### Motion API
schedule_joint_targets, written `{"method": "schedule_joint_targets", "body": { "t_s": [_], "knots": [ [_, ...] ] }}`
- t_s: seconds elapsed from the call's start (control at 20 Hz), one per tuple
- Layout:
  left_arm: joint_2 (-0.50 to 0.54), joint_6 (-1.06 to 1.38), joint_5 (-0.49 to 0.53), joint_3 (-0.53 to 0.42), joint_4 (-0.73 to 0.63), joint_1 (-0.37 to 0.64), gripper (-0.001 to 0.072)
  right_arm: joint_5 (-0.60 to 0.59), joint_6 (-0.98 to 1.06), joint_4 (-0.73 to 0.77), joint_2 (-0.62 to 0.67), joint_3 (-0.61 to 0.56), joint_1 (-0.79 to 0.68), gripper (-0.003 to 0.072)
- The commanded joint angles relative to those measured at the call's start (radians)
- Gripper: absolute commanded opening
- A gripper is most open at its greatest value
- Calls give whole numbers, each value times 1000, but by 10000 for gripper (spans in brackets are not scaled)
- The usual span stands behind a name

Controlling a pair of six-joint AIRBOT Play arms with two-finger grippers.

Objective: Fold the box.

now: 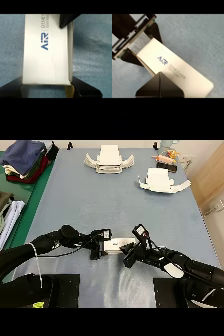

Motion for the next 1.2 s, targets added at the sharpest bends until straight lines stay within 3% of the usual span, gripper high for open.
{"method": "schedule_joint_targets", "body": {
  "t_s": [0.0, 0.5, 0.7, 0.95, 1.15],
  "knots": [
    [0, 0, 0, 0, 0, 0, 505, -64, -2, -40, 52, 16, -2, 2],
    [0, 0, 0, 0, 0, 0, 505, -14, -3, -74, 61, 34, -16, 2],
    [0, 0, 1, 0, 0, 0, 505, 364, 50, -215, 51, 158, -175, 2],
    [0, 0, 1, 0, 0, 0, 505, 772, 389, -519, -38, 457, -440, 2],
    [0, 0, 0, 0, 0, 0, 505, 1046, 528, -554, -193, 624, -571, 2]
  ]
}}
